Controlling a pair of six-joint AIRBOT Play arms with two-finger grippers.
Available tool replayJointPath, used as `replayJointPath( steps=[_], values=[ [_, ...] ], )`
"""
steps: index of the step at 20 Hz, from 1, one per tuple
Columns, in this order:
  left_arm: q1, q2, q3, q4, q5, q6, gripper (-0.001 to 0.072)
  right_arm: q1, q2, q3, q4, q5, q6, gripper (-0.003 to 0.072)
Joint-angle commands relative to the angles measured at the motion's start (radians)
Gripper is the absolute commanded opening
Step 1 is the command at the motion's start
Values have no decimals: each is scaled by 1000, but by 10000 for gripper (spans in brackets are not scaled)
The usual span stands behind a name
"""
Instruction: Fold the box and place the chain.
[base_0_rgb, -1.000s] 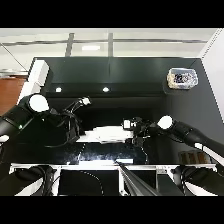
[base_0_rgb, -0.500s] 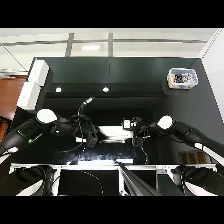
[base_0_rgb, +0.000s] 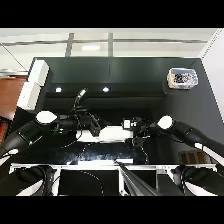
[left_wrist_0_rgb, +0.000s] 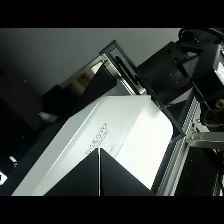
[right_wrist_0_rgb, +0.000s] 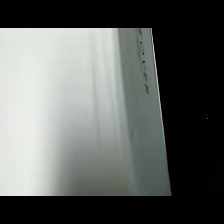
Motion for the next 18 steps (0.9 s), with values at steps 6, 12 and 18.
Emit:
replayJointPath(
  steps=[6, 12, 18],
  values=[
    [129, 233, -29, 702, -82, -402, 26, 0, 0, -1, 0, 3, 6, 365],
    [-20, 255, -256, 278, -37, -156, 28, 0, 0, -1, 0, 3, 7, 365],
    [-217, 246, -265, 173, 438, -143, 32, 0, 0, -1, 0, 3, 7, 365]
  ],
)
